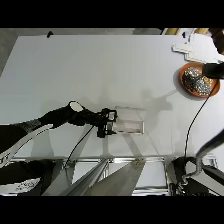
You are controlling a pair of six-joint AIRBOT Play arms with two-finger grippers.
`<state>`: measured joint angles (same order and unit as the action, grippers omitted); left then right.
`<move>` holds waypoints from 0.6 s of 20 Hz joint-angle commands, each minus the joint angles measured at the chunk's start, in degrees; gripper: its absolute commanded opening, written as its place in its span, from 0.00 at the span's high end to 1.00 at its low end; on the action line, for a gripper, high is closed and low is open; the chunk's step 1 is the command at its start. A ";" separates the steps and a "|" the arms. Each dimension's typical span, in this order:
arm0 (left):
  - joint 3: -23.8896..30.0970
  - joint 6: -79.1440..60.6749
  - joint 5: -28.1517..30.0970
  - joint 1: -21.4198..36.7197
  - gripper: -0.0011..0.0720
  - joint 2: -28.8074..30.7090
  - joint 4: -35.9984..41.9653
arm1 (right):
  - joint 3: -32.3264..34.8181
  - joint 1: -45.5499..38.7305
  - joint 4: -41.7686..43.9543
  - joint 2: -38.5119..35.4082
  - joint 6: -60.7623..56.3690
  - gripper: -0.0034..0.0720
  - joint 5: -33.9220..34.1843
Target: Fold the box and place the chain.
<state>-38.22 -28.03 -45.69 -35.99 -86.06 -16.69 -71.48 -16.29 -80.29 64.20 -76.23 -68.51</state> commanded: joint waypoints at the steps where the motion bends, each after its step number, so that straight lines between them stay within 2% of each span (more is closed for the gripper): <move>1: 0.00 -0.02 0.00 0.04 0.70 0.04 -0.02 | 0.02 0.04 14.45 -10.27 4.24 0.93 -8.90; 3: 0.00 -0.02 0.00 0.04 0.70 0.04 -0.02 | 0.04 0.46 19.21 -14.43 5.99 0.93 -13.07; 5: 0.00 -0.02 0.00 0.04 0.70 0.04 -0.02 | 0.07 2.93 19.26 -18.32 5.90 0.93 -15.08; 8: 0.00 -0.02 0.00 0.04 0.70 0.04 -0.02 | 0.68 9.75 19.32 -23.06 5.57 0.93 -17.49; 12: 0.00 -0.02 0.02 0.04 0.70 0.04 -0.02 | 5.53 19.80 19.34 -28.89 3.98 0.93 -18.29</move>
<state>-38.22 -28.03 -45.69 -35.99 -86.06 -16.69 -68.58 -2.59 -61.84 39.40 -71.09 -85.19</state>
